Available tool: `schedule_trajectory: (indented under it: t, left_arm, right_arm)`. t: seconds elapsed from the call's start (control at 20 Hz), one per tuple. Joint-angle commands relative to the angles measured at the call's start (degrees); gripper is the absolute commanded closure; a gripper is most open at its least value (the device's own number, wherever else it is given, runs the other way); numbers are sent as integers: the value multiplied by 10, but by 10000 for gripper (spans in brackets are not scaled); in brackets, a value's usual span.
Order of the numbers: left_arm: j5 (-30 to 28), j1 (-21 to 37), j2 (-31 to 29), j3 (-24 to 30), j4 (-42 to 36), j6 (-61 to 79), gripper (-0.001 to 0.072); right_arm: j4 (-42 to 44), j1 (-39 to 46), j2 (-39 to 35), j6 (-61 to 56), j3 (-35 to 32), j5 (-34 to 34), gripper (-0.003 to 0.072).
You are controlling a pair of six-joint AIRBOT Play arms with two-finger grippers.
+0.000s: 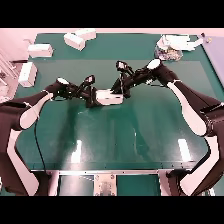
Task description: Fold the box and place the chain.
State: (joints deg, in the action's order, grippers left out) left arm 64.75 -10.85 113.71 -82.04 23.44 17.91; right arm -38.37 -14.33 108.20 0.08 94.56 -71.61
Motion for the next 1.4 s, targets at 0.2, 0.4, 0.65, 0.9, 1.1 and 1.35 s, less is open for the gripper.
schedule_trajectory:
  t: [0.2, 0.4, 0.65, 0.9, 1.1, 1.35]
  left_arm:
    - [2, 0, 0, 0, 1, 1, 80]
    - [2, 0, 0, 0, 1, 1, 80]
    - [2, 0, 0, 0, 1, 1, 80]
    - [2, 0, 0, 0, 1, 1, 80]
    - [2, 0, 0, 0, 1, 1, 80]
    - [2, 0, 0, 0, 1, 1, 80]
  right_arm:
    - [4, -8, 0, -12, -31, -61, 500]
    - [11, -8, 0, 0, -57, -61, 495]
    - [61, 5, 0, 51, -88, -60, 445]
    - [134, 32, 0, 64, -89, -63, 446]
    - [170, 34, 0, 77, -80, -63, 446]
    - [174, 30, 0, 79, -76, -60, 446]
